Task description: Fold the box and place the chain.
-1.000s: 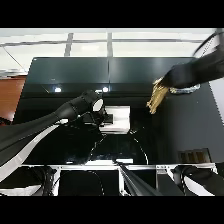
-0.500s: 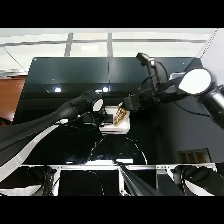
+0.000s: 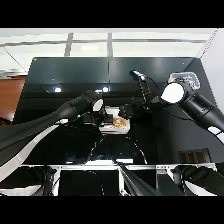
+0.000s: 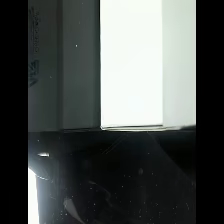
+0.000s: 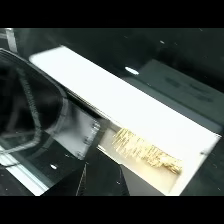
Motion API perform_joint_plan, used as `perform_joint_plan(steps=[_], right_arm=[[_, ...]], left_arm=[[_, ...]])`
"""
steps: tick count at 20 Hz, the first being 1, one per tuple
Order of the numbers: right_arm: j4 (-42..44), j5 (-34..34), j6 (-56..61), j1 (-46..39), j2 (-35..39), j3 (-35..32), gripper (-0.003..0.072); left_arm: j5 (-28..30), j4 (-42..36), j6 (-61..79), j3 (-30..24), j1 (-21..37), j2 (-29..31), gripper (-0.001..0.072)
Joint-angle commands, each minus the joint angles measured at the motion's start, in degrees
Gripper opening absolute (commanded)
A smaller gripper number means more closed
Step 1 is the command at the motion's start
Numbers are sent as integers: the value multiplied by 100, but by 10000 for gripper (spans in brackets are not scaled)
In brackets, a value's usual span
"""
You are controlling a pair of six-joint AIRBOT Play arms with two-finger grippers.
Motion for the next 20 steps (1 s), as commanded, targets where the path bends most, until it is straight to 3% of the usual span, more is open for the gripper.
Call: perform_joint_plan(steps=[1,4,9,10,12,13,18,20], right_arm=[[-568,516,52,-402,129,-20,254],[-1272,973,52,-1191,588,-17,253],[-1292,1191,48,-1648,741,-24,253],[-1283,1207,48,-1631,741,-24,253],[-1309,1274,15,-1596,741,-24,253],[-1314,1300,-15,-1598,741,-24,253],[-1419,1305,-22,-1598,741,-24,253],[-1462,1307,-20,-1598,741,-24,253]], left_arm=[[7,0,0,2,4,0,23],[17,0,0,2,4,-7,23],[-85,-9,0,2,2,-208,23],[-94,-90,-2,9,-2,-192,64],[-149,-138,-2,63,-17,-52,570],[-144,-55,-4,90,-42,81,710],[-297,988,70,4,-155,1377,708],[-302,1276,273,-295,-87,2059,708]])
